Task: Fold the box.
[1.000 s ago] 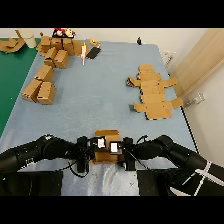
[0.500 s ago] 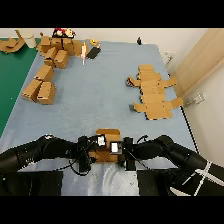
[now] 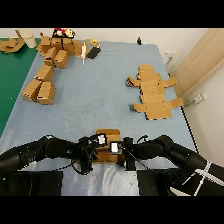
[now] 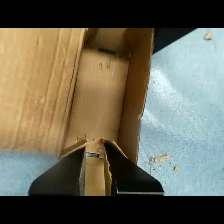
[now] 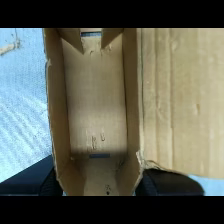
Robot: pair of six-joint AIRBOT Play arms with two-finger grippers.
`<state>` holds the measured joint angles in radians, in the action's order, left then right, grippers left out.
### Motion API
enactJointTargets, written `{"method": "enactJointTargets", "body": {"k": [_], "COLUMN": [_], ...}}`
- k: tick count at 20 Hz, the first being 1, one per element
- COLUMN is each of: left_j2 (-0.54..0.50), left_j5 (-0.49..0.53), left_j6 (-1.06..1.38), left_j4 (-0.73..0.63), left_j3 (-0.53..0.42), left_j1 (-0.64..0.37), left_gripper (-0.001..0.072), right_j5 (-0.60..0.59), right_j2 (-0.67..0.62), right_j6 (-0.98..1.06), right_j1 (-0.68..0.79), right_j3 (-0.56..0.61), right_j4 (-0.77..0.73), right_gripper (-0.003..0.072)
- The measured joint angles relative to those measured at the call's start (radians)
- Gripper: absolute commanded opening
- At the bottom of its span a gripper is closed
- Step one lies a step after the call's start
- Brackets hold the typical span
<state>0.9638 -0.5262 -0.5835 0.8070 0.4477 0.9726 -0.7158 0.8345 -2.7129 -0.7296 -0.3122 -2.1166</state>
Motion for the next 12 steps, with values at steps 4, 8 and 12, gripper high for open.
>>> {"method": "enactJointTargets", "body": {"k": [4, 8, 12], "left_j2": [0.001, 0.001, 0.001], "left_j5": [-0.004, -0.005, -0.007], "left_j6": [-0.001, -0.001, -0.002], "left_j4": [0.0, 0.001, 0.001], "left_j3": [0.0, 0.0, 0.0], "left_j1": [0.0, 0.0, 0.0], "left_gripper": [0.0546, 0.0545, 0.0014], "right_j5": [0.0, 0.0, 0.0], "right_j2": [0.0, 0.0, 0.0], "right_j6": [0.0, 0.0, 0.0], "right_j1": [0.0, 0.0, 0.0], "right_j3": [0.0, 0.0, 0.0], "right_j4": [0.0, 0.0, 0.001], "right_gripper": [0.0502, 0.0502, 0.0503]}}
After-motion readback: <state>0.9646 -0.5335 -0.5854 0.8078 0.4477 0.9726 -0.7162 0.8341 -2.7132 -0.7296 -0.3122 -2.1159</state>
